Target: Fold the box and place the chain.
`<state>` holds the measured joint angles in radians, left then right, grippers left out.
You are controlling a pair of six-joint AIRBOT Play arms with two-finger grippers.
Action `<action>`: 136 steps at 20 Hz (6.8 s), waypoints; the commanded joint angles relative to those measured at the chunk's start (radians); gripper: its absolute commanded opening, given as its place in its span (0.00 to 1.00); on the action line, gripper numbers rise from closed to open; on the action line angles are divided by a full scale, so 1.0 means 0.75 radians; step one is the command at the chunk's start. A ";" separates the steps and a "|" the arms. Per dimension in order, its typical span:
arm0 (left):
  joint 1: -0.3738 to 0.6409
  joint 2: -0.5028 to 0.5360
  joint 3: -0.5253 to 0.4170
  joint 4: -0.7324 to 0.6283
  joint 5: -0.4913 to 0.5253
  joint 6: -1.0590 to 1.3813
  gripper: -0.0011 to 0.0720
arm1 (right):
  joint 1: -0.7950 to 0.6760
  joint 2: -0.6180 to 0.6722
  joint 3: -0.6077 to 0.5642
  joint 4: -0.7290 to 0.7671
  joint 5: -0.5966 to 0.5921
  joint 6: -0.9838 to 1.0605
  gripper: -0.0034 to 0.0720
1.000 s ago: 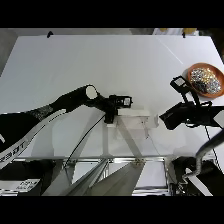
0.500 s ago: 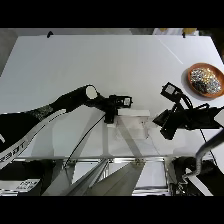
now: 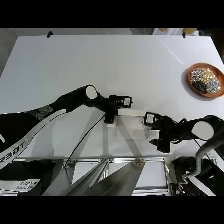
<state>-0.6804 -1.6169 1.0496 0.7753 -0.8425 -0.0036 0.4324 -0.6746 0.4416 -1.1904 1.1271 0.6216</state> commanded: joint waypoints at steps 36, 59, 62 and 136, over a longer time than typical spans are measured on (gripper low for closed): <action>-0.001 -0.001 0.000 0.000 0.001 0.000 0.03 | 0.003 -0.015 -0.147 0.008 -0.573 -0.301 0.95; -0.001 -0.001 -0.001 -0.001 0.001 0.000 0.03 | -0.325 -0.254 -0.193 0.233 -0.211 -0.561 0.95; -0.001 -0.001 0.000 0.000 0.001 0.000 0.03 | -0.254 -0.181 -0.194 0.238 -0.145 -0.512 0.95; -0.001 -0.001 0.000 0.000 0.001 0.000 0.03 | -0.328 -0.526 -0.125 0.720 -0.426 -1.259 0.88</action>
<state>-0.6807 -1.6173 1.0492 0.7780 -0.8440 -0.0025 0.1699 -1.0447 0.3477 -0.6540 0.8059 -0.3176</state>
